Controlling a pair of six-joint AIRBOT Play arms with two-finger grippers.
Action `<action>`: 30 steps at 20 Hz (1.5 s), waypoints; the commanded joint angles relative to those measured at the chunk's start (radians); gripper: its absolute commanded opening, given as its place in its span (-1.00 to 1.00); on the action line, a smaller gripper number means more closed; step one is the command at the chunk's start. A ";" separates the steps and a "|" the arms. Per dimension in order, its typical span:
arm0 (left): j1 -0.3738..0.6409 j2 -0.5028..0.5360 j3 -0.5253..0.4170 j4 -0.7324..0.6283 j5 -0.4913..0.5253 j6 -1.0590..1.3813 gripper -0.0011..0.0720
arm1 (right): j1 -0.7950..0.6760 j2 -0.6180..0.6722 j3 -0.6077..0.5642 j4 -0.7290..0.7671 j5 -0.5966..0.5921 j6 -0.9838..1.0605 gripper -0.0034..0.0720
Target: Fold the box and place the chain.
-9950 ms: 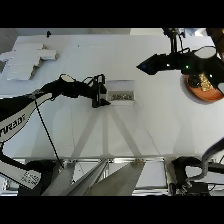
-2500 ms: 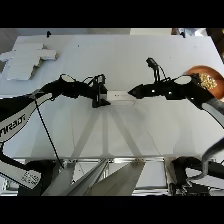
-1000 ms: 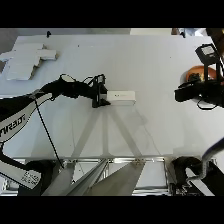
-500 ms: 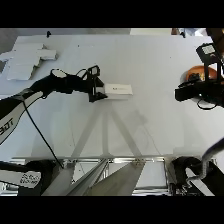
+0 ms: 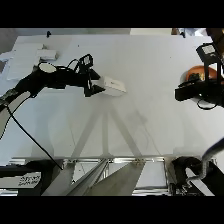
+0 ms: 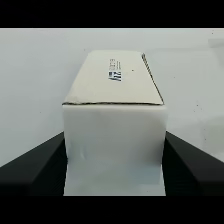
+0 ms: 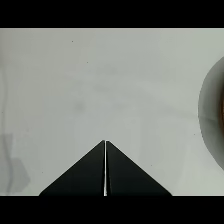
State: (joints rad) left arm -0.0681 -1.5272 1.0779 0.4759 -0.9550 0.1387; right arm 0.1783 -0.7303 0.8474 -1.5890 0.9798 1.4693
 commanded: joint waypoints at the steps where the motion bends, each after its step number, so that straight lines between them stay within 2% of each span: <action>1: 0.001 -0.010 0.000 0.191 0.000 -0.110 0.40 | 0.000 0.001 0.000 0.000 0.000 0.000 -0.88; 4: 0.001 -0.048 0.000 0.328 -0.007 -0.173 0.40 | 0.000 0.001 0.000 0.000 0.000 0.000 -0.88; 13: -0.010 -0.136 0.000 0.273 -0.002 -0.188 0.39 | 0.000 0.001 0.000 0.000 -0.001 0.000 -0.88; 14: -0.014 -0.143 0.000 0.274 -0.002 -0.188 0.32 | 0.000 0.001 0.000 0.000 -0.001 0.000 -0.88; 16: -0.020 -0.150 0.000 0.276 -0.002 -0.188 -0.41 | 0.000 0.001 0.000 0.000 -0.001 0.000 -0.88; 17: -0.021 -0.150 0.000 0.275 -0.002 -0.188 -0.57 | 0.000 0.001 0.000 0.000 -0.001 0.000 -0.88; 21: -0.021 -0.150 0.000 0.272 -0.002 -0.189 -0.63 | 0.000 0.001 0.000 0.000 -0.001 0.000 -0.88; 22: -0.021 -0.150 0.000 0.273 -0.002 -0.189 -0.96 | 0.000 0.001 0.000 0.000 -0.001 0.000 -0.88; 30: -0.016 -0.127 0.000 0.282 0.029 -0.192 -0.95 | 0.000 0.001 0.000 0.000 -0.001 0.000 -0.88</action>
State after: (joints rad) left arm -0.0868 -1.6695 1.0779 0.7536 -0.9493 -0.0521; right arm 0.1783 -0.7303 0.8474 -1.5890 0.9787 1.4693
